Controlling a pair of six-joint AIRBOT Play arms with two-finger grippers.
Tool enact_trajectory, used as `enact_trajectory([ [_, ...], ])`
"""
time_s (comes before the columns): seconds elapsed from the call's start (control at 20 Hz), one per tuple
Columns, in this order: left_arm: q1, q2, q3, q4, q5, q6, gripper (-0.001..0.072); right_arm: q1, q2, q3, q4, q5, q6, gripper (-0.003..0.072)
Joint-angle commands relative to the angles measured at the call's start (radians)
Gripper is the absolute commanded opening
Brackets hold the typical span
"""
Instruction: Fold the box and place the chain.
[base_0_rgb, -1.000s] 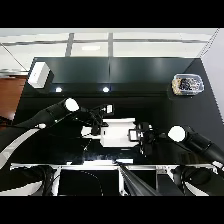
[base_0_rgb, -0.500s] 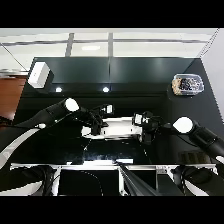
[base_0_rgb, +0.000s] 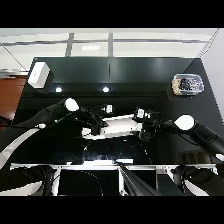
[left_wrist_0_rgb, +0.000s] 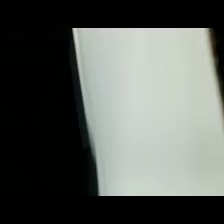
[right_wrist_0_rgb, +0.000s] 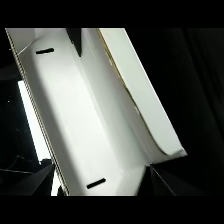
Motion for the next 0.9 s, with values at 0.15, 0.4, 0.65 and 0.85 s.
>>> enact_trajectory([
  [0.15, -0.001, 0.000, 0.001, 0.000, 0.002, 0.000, 0.0029, -0.053, -0.008, 0.001, 0.009, 0.066, -0.079, 0.0668],
  [0.4, -0.001, 0.000, 0.001, -0.001, 0.002, 0.000, 0.0029, -0.012, -0.053, 0.000, 0.066, 0.054, -0.269, 0.0668],
  [0.65, 0.000, 0.000, 0.001, -0.001, 0.003, 0.000, 0.0029, -0.012, -0.166, 0.000, 0.162, 0.107, -0.342, 0.0668],
  [0.85, 0.000, 0.000, 0.001, -0.001, 0.003, 0.000, 0.0029, -0.012, -0.222, 0.000, 0.152, 0.105, -0.384, 0.0668],
])
